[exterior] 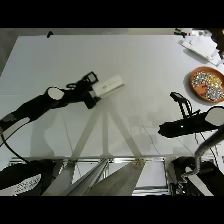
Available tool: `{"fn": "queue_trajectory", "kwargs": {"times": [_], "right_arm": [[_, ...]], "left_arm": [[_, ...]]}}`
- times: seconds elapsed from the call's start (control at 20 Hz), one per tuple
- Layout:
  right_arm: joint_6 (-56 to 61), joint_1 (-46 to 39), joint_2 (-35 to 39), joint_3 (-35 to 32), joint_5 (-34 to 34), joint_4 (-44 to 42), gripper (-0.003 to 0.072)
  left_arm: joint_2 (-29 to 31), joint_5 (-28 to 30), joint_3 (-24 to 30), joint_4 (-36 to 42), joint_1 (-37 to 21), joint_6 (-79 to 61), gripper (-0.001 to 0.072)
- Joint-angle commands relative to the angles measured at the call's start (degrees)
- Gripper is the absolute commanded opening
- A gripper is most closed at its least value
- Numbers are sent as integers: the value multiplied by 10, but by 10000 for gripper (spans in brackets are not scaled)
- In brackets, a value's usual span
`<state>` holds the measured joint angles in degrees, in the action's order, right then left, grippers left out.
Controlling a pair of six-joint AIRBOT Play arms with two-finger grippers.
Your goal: Fold the box and place the chain.
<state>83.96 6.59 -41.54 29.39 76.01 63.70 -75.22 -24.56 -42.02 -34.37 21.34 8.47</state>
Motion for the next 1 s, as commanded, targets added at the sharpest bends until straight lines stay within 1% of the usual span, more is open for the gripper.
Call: {"fn": "queue_trajectory", "kwargs": {"times": [0.0, 0.1, 0.2, 0.3, 0.35, 0.5, 0.6, 0.7, 0.75, 0.8, 0.85, 0.9, 0.95], "right_arm": [[-6, 0, 0, 0, -21, 9, 9], [-9, 0, 0, 0, -28, 9, 9], [-22, 0, 0, 0, -34, 10, 9], [-24, 0, 0, 0, -46, 10, 9], [-34, 0, 0, 0, -50, 10, 9], [-50, 0, 0, 0, -49, 10, 9], [-50, 0, 0, 0, -49, 10, 9], [-50, 0, 0, 0, -50, 10, 9], [-50, 0, 0, 0, -50, 10, 9], [-50, 0, 0, 0, -50, 10, 9], [-50, 0, 0, 0, -50, 10, 9], [-51, 0, 0, 0, -49, 10, 14], [-55, 0, 0, 0, -49, 10, 121]], "left_arm": [[29, 6, 0, -110, -92, 129, 512], [28, -62, 0, -201, -156, 220, 509], [28, -131, 0, -294, -217, 315, 486], [28, -167, 0, -361, -277, 390, 487], [28, -175, 0, -372, -305, 422, 487], [28, -201, 0, -372, -379, 471, 487], [26, -226, 1, -372, -403, 471, 487], [17, -248, 1, -373, -411, 471, 499], [11, -260, 1, -372, -410, 471, 536], [7, -268, 1, -371, -409, 471, 599], [5, -272, 1, -367, -409, 471, 706], [6, -274, 1, -361, -409, 471, 698], [9, -276, 1, -358, -409, 470, 699]]}}
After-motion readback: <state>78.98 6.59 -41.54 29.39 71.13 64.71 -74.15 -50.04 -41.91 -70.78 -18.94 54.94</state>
